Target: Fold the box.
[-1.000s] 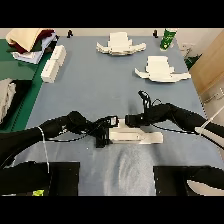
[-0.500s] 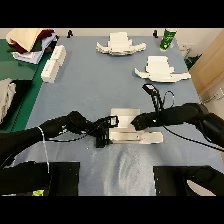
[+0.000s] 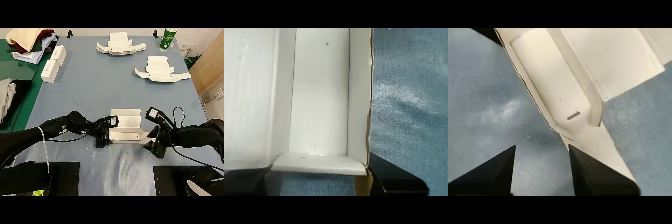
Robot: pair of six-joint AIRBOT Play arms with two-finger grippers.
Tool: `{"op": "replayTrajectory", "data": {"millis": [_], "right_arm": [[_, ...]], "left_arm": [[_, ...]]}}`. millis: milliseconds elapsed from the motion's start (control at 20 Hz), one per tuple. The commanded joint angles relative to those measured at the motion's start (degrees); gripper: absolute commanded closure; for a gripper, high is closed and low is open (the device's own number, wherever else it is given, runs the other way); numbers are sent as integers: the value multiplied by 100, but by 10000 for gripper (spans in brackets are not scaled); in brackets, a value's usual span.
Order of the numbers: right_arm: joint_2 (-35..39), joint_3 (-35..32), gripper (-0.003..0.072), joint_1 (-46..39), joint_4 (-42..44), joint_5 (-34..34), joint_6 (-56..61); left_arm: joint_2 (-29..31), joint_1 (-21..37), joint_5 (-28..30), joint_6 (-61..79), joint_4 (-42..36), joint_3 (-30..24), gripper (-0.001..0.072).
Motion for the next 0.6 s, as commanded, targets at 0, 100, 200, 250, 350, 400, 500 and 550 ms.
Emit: {"op": "replayTrajectory", "data": {"millis": [0, 100, 200, 250, 350, 400, 500, 550], "right_arm": [[-153, -63, 122, 15, -920, 278, -1161], [-420, -68, 80, 15, -992, 732, -1709], [-739, -103, 77, 13, -1019, 1316, -2184], [-914, -103, 70, 13, -911, 1543, -2332], [-1207, -103, -34, 13, -444, 1749, -2695], [-1305, -103, -33, 13, -260, 1749, -2828], [-1425, -103, -30, 13, -107, 1757, -3086], [-1482, -103, -22, 13, -87, 1784, -3178]], "left_arm": [[4, -2, 2, 2, 2, 2, 184], [4, -2, 0, 2, 0, 2, 184], [4, -2, 2, 2, 2, 2, 184], [4, -2, 2, 2, 2, 2, 184], [4, -2, -4, 2, 0, 2, 184], [4, -2, 2, 2, 2, 2, 184], [4, -2, 2, 2, 0, 2, 184], [4, -2, 2, 2, 2, 2, 184]]}}
